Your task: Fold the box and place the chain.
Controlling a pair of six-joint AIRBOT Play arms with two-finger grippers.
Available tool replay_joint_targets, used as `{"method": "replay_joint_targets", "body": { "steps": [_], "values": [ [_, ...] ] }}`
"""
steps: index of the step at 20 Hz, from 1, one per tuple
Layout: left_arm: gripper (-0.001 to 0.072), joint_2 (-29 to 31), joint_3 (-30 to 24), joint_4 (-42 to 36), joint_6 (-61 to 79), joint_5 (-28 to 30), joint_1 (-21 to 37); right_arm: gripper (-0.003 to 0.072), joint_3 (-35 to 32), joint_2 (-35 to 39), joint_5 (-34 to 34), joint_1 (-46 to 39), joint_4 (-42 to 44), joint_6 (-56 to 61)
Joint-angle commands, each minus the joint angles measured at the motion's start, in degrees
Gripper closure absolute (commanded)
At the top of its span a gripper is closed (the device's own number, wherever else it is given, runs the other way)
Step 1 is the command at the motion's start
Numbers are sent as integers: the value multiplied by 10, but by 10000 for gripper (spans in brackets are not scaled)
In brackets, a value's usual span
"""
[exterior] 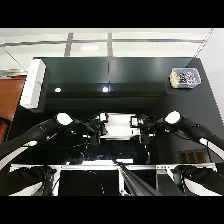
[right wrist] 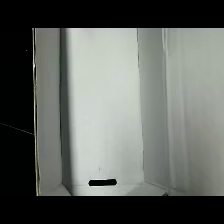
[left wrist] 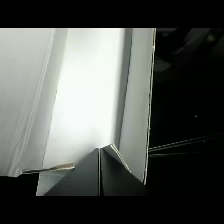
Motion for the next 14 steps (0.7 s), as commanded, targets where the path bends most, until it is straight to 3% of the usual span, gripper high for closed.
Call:
{"method": "replay_joint_targets", "body": {
  "steps": [1,7,9,11,12,14],
  "values": [
    [684,24,0,41,-10,-10,12,487,0,0,1,0,-1,0],
    [684,201,-1,269,-230,-77,128,487,0,0,1,0,-1,0],
    [684,237,-11,368,-447,-69,197,487,0,0,1,0,-1,0],
    [684,231,-27,444,-745,-74,286,487,0,0,1,0,-1,0],
    [684,217,-35,441,-869,-107,334,487,0,0,1,0,-1,0],
    [683,155,-47,327,-859,-219,425,487,0,0,1,0,-1,0]
  ]
}}
